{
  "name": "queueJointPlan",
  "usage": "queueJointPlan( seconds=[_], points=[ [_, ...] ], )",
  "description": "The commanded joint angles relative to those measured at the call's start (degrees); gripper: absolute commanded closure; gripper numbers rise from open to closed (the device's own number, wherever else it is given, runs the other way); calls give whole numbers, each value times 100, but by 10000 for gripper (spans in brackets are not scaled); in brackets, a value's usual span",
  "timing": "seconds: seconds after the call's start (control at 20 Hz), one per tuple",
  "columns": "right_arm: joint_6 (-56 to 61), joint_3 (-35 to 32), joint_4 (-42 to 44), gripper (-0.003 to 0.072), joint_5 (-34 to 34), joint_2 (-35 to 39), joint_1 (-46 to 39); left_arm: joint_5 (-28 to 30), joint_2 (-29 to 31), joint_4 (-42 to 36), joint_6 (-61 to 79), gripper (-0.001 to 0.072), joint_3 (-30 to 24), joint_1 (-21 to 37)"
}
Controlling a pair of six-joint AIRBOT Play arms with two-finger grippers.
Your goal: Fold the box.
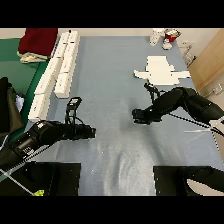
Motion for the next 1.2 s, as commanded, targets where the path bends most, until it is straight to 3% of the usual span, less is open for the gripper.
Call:
queueJointPlan(
  seconds=[0.0, 0.05, 0.35, 0.6, 0.95, 1.0, 1.15],
  points=[
    [1110, 55, 251, 424, 157, -2, -46, 0, 2, 0, 2, 697, -2, 0],
    [1113, 120, 208, 280, 166, -2, -155, 2, 2, 0, 2, 698, -2, 0],
    [538, 1231, -459, 281, -22, -291, -2365, 2, 2, 2, 2, 698, -2, 0],
    [-608, 2892, -485, 283, -431, -1963, -4240, 0, 2, 2, 2, 698, 0, 0],
    [-1436, 5283, 245, 291, -551, -4315, -4778, 2, 2, 0, 2, 697, -2, 0],
    [-1491, 5582, 254, 356, -608, -4553, -4774, 0, 2, 0, 2, 697, -2, 0],
    [-1545, 6339, 262, 357, -890, -5219, -4774, 0, 2, 0, 2, 697, -2, 0]
  ],
)
